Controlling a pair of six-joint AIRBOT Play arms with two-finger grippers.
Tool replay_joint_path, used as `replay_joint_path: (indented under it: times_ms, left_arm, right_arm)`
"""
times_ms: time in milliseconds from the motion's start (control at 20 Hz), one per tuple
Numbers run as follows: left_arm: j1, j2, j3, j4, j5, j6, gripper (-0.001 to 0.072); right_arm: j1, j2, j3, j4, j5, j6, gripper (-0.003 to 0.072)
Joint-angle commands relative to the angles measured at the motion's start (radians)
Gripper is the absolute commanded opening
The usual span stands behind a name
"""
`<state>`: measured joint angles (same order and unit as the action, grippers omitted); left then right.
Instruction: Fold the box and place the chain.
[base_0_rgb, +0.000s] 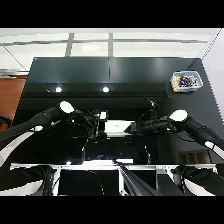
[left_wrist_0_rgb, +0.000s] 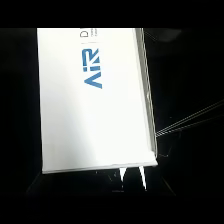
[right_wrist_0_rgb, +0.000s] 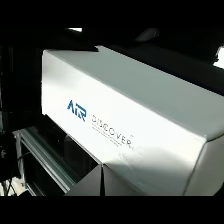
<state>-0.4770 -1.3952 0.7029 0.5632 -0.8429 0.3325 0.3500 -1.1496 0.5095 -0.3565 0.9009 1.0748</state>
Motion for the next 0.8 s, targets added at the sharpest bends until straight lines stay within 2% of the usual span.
replay_joint_path:
  times_ms: [0,350,550,750]
  left_arm:
    - [0.000,0.000,0.001,0.000,-0.003,0.000,0.0466]
    - [0.000,0.000,0.001,0.000,-0.004,0.000,0.0466]
    - [0.000,0.000,0.001,0.001,-0.003,0.000,0.0466]
    - [0.000,0.000,0.001,0.001,-0.002,0.000,0.0465]
  right_arm:
    - [0.001,-0.001,-0.016,-0.024,-0.056,0.013,0.0018]
    - [0.001,0.000,-0.014,-0.039,-0.072,0.013,0.0017]
    - [-0.019,0.030,0.079,-0.041,0.104,-0.014,0.0018]
    - [-0.141,0.143,0.228,-0.149,0.289,-0.013,0.0018]
